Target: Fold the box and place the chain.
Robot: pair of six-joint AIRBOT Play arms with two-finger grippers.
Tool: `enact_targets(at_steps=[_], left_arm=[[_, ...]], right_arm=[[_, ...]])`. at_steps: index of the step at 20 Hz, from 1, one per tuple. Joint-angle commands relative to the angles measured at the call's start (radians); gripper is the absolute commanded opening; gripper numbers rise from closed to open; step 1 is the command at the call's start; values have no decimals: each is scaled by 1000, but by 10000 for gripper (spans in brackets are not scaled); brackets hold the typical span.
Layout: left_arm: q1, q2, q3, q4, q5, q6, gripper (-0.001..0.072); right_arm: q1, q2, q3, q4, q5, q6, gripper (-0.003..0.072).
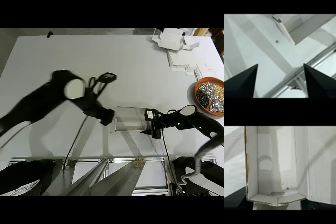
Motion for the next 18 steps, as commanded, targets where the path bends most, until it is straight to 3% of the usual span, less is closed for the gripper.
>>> enact_targets(at_steps=[1,2,4,5,6,7,9,11,13,16,18], left_arm=[[218,224,-304,-214,233,648,662],[298,257,-402,-317,317,921,673],[425,264,-533,-531,345,1371,672],[437,260,-570,-623,378,1612,664],[424,238,-588,-829,402,1830,614],[400,201,-592,-919,401,1948,614],[330,98,-593,-883,423,1981,615],[275,-9,-593,-828,525,2004,629],[204,-97,-593,-764,575,2013,691],[154,-126,-590,-758,651,2045,695],[175,-126,-572,-780,616,2047,695]], right_arm=[[0,1,1,0,0,0,356],[0,1,1,0,0,0,356],[0,1,1,0,0,0,356],[0,1,1,0,0,0,356],[0,1,1,0,1,0,356],[0,1,1,6,6,0,356],[0,1,1,-3,1,0,356],[0,1,1,-3,2,0,356],[0,1,1,-3,2,0,356],[0,1,1,-3,2,0,356],[0,1,1,-3,2,0,356]])
